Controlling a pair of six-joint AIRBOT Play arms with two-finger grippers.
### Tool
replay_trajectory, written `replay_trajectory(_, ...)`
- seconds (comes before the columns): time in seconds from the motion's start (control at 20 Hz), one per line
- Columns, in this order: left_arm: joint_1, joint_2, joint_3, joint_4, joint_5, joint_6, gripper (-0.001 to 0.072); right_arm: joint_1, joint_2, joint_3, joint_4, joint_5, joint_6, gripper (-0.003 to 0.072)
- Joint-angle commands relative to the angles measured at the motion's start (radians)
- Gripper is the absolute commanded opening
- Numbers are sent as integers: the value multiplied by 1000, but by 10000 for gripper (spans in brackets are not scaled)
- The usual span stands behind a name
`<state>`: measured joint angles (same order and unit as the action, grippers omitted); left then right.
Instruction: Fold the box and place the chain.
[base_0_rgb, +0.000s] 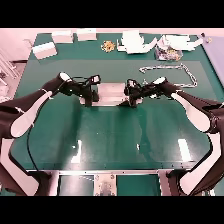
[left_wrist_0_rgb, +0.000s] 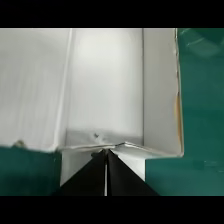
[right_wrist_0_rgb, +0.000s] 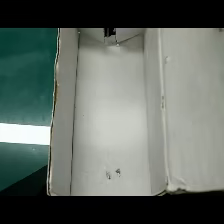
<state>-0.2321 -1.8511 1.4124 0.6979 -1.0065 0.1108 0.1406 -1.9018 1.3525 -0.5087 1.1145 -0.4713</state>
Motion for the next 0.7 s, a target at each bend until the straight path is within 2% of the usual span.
replay_trajectory(0.0, 52, 5, 0, 11, -14, -3, 20, 0, 0, 0, -3, 5, -1, 575)
replay_trajectory(0.25, 118, 37, 0, -103, -59, -16, 20, 0, 0, 0, -3, 5, -1, 575)
replay_trajectory(0.45, 134, 103, 1, -124, -78, -65, 19, 0, 0, 0, -3, 5, -1, 575)
replay_trajectory(0.65, 197, 160, 0, -94, -85, -333, 19, 0, 0, 0, -3, 5, -1, 575)
